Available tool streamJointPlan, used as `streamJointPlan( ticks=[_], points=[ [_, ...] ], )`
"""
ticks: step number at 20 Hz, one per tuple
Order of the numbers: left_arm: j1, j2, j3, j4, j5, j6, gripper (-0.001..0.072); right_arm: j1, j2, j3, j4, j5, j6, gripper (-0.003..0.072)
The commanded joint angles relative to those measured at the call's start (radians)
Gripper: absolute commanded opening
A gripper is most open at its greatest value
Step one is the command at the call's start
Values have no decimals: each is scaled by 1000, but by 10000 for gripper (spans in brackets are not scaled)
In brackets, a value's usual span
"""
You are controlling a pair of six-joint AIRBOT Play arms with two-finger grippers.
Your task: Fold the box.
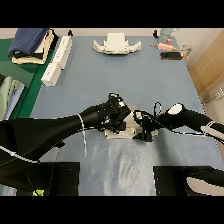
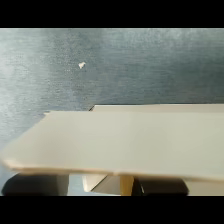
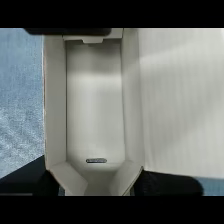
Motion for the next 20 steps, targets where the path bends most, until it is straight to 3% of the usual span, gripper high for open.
streamJointPlan(
  ticks=[1,11,12,14,15,16,17,20],
  points=[
    [1,0,5,17,-21,0,433,0,0,0,0,0,0,562],
    [0,-47,5,21,-11,-21,410,0,0,0,0,0,0,562],
    [0,-49,5,19,0,-28,339,0,0,0,0,0,0,562],
    [-6,-51,5,19,34,-36,334,0,0,0,0,0,0,562],
    [-12,-53,5,19,40,-42,273,0,0,0,0,0,0,562],
    [-18,-57,5,20,41,-42,109,0,0,0,0,0,0,562],
    [-23,-61,5,23,41,-42,15,0,0,0,0,0,0,562],
    [-34,-62,5,39,21,-53,14,0,0,0,0,0,0,562]
  ],
)
